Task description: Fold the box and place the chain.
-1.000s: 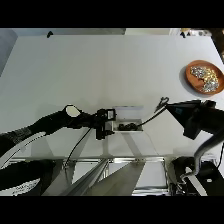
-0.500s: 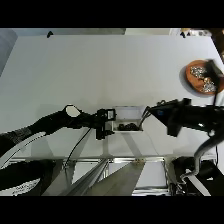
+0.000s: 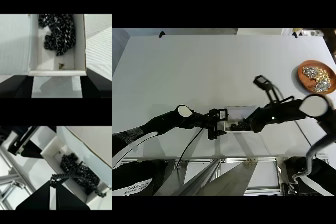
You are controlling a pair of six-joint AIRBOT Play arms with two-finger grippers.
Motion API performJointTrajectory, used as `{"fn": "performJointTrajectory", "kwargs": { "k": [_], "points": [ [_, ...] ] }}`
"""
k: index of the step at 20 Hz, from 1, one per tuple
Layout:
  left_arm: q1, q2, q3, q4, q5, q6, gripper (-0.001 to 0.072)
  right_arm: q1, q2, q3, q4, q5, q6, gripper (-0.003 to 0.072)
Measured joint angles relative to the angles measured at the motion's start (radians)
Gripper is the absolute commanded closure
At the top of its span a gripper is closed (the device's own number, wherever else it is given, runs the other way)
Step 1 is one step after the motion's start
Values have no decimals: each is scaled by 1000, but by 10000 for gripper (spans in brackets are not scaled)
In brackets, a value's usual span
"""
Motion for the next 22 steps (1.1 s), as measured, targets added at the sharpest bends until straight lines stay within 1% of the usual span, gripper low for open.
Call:
{"fn": "performJointTrajectory", "kwargs": {
  "k": [1, 4, 8, 9, 10, 13, 15, 16, 17, 19, 20, 21, 22],
  "points": [
    [0, 0, 0, 0, 0, 0, 397, 16, -28, 0, -6, -2, -1, 555],
    [0, 0, 0, 0, 0, 0, 397, 53, -93, -1, -16, -7, -2, 542],
    [0, 0, 0, 0, 0, 0, 397, 69, -130, 3, -19, -12, -3, 535],
    [0, 0, 0, 0, 0, 0, 397, 66, -132, 9, -19, -4, -3, 463],
    [0, 0, 0, 0, 0, 0, 397, 58, -133, 18, -19, 19, -2, 436],
    [0, 0, 0, 0, 0, 0, 397, 4, -102, 63, -34, 117, -2, 439],
    [0, 0, 0, 0, 0, 0, 397, -53, -49, 88, -63, 163, -1, 446],
    [0, 0, 0, 0, 0, 0, 397, -86, -16, 97, -86, 180, 0, 474],
    [0, 0, 0, 0, 0, 0, 397, -117, 16, 102, -111, 191, 0, 527],
    [0, 0, 0, 0, 0, 0, 397, -179, 69, 109, -170, 200, 12, 531],
    [0, 0, 0, 0, 0, 0, 397, -208, 85, 111, -202, 195, 29, 518],
    [0, 0, 0, 0, 0, 0, 397, -231, 93, 111, -230, 181, 46, 470],
    [0, 0, 0, 0, 0, 0, 397, -253, 96, 107, -259, 162, 69, 367]
  ]
}}
